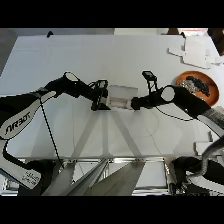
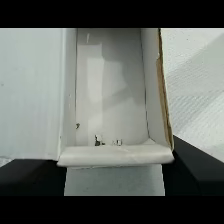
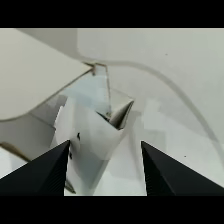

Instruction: Fold the box and place the chain.

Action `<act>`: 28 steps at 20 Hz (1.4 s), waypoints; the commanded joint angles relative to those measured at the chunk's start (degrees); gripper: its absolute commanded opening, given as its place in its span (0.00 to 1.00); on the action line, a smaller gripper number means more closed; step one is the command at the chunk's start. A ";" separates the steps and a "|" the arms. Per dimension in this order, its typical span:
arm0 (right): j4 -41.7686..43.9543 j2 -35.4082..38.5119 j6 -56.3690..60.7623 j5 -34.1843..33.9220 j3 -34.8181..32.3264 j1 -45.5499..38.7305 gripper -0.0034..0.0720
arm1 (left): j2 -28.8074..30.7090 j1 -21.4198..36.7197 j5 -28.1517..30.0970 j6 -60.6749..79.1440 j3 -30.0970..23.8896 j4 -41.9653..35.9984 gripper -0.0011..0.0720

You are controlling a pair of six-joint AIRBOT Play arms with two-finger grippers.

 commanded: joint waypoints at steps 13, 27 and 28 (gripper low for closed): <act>-13.99 -2.75 14.45 -0.90 1.75 6.10 0.48 | -0.02 0.00 -0.02 0.09 0.02 0.04 0.28; -28.76 -9.84 34.99 11.30 11.32 13.33 0.40 | -0.02 0.00 -0.04 0.09 0.02 0.04 0.28; -29.64 -11.15 37.03 13.66 12.94 13.90 0.38 | -0.02 0.00 -0.04 0.09 0.02 0.04 0.28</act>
